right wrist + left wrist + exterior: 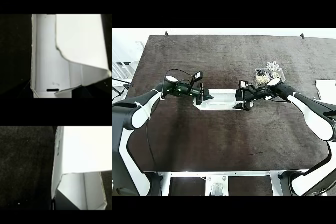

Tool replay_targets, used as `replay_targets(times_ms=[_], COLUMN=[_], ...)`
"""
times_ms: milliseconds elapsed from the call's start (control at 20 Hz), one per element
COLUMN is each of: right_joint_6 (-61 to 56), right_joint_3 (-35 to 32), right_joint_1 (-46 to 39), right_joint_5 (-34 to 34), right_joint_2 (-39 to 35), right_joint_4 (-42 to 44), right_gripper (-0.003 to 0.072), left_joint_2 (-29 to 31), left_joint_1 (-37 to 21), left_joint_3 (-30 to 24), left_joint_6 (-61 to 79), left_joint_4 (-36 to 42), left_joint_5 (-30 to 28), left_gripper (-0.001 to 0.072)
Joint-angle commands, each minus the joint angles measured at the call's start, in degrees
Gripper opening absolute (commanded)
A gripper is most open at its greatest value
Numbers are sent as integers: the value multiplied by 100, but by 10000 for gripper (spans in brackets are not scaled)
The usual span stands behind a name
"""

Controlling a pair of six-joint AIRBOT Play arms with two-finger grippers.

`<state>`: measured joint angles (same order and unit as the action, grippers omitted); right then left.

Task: Fold the box and place the chain.

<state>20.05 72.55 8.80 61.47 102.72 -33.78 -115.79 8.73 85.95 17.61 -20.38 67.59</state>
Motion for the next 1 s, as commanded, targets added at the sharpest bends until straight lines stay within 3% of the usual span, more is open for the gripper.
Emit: replay_targets(times_ms=[0,950], right_joint_6=[166,144], right_joint_3=[155,673], right_joint_1=[2,4], right_joint_5=[35,570], right_joint_2=[199,800], right_joint_4=[-24,313], right_gripper=[645,644], left_joint_2=[-2,-2], left_joint_1=[4,2], left_joint_3=[0,0], left_joint_6=[-4,-2], left_joint_4=[4,4], left_joint_5=[-7,-9], left_gripper=[21,20])
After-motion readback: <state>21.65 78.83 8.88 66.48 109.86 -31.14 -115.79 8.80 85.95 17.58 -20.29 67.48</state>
